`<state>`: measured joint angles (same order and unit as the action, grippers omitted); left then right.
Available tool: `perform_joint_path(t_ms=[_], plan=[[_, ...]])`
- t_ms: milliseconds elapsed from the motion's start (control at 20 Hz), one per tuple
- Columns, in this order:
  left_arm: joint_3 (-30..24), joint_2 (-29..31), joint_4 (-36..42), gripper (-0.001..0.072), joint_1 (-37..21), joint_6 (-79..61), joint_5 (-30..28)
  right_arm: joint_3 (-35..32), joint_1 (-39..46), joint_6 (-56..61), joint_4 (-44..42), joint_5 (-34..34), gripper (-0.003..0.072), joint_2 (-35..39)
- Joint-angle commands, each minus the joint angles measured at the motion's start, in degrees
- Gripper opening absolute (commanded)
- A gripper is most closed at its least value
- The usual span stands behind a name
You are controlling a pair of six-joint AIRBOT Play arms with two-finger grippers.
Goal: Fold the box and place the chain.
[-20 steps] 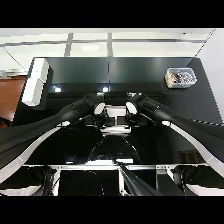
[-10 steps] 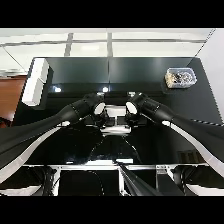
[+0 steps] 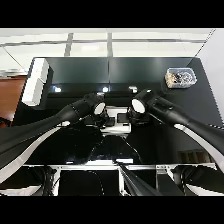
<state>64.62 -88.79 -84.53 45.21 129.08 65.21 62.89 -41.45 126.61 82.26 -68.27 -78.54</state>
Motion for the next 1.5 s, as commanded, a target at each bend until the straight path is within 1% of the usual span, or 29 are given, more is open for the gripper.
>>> perform_joint_path(t_ms=[0,100,150,250,300,350,450,500,550,650,700,750,800,850,1100,1200,1300,1450], plan=[[0.02,0.0,-0.04,0.003,0.0,0.0,0.0,0.04,1.03,-3.54,2.01,-1.36,0.0376,7.52],[0.02,0.0,-0.04,0.0029,0.0,0.0,0.0,0.07,3.26,-4.35,8.48,-1.55,0.0376,11.8],[0.02,0.0,-0.04,0.003,0.0,0.0,0.0,0.04,4.72,-4.35,14.34,-1.7,0.0375,13.03],[0.02,0.0,-0.04,0.003,0.0,0.0,0.0,-0.15,7.87,-4.33,27.91,-2.32,0.0375,13.0],[0.02,0.0,-0.04,0.0029,-0.02,0.0,0.0,-0.46,10.34,-4.33,32.02,-1.05,0.0375,12.41],[0.02,0.0,-0.04,0.0029,0.0,0.0,0.0,-0.55,13.46,-4.31,33.11,1.07,0.0375,11.63],[0.02,0.0,-0.04,0.0029,0.0,0.0,0.09,-0.55,21.09,-4.31,32.28,7.28,0.039,9.03],[0.02,0.0,-0.04,0.003,0.0,0.0,0.22,-0.52,25.42,-4.31,29.86,10.67,0.0603,7.15],[0.02,0.0,-0.07,0.003,-0.02,-0.02,0.22,-0.52,29.46,-4.35,25.83,13.35,0.0653,5.31],[0.02,0.0,-0.04,0.003,0.0,-0.02,0.15,0.37,37.9,-5.99,15.61,18.8,0.0661,1.29],[0.02,0.0,-0.04,0.003,0.0,-0.02,0.2,2.03,41.44,-9.62,10.23,20.74,0.0699,-0.74],[0.02,0.0,-0.04,0.003,-0.02,-0.02,0.22,5.16,44.63,-12.59,5.64,21.38,0.0711,-3.21],[0.02,0.0,-0.04,0.003,0.0,-0.02,0.22,9.4,47.19,-13.27,3.3,20.85,0.0711,-5.99],[0.02,0.0,-0.04,0.003,0.0,-0.02,0.22,14.1,48.87,-13.25,3.26,19.12,0.071,-8.87],[0.02,0.0,-0.04,0.003,0.0,-0.02,0.35,42.12,52.72,-11.85,4.96,2.99,0.0708,-27.15],[0.02,0.0,-0.04,0.003,0.0,-0.02,0.44,50.07,52.76,-10.29,8.07,-2.56,0.0708,-33.11],[0.02,0.0,-0.04,0.003,0.0,-0.02,0.63,55.15,53.18,-8.17,9.75,-7.08,0.0708,-37.57],[0.02,0.0,-0.04,0.003,0.0,-0.02,0.9,55.45,54.23,-3.63,9.68,-8.48,0.0707,-40.13]])
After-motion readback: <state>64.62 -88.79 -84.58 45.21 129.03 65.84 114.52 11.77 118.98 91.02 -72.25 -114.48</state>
